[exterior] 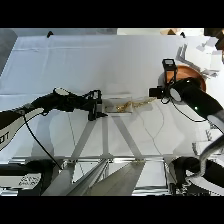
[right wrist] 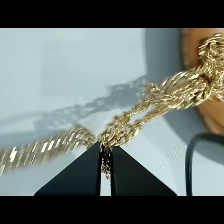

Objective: Fold the box and place the chain.

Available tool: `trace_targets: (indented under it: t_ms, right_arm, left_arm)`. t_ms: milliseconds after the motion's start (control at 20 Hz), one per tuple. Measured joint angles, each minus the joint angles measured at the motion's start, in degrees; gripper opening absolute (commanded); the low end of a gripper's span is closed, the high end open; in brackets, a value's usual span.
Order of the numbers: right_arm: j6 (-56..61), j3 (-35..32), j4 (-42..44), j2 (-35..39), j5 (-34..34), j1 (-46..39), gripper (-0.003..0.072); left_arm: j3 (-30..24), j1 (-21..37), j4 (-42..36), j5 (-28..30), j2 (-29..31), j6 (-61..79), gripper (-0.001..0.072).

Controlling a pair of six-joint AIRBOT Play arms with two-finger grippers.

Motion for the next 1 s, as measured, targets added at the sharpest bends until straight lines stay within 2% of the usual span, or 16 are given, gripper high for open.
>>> trace_targets:
  t_ms: [250, 500, 650, 1000]
  right_arm:
    - [-8.48, 0.04, 6.67, 7.26, 6.23, 7.30, 0.0009]
    - [-16.24, 1.22, 15.96, 9.70, 7.96, 12.26, 0.0010]
    - [-21.16, 2.60, 22.27, 10.05, 5.86, 13.33, 0.0010]
    - [-32.30, 4.33, 36.94, 10.25, -4.98, 13.90, 0.0009]
  left_arm:
    - [0.00, 0.00, 0.00, 0.00, 0.00, 0.00, 0.0392]
    - [0.00, 0.00, 0.00, 0.00, 0.00, 0.00, 0.0392]
    - [0.00, 0.00, 0.02, 0.00, 0.00, 0.00, 0.0392]
    - [0.00, 0.00, 0.00, 0.00, 0.00, 0.00, 0.0392]
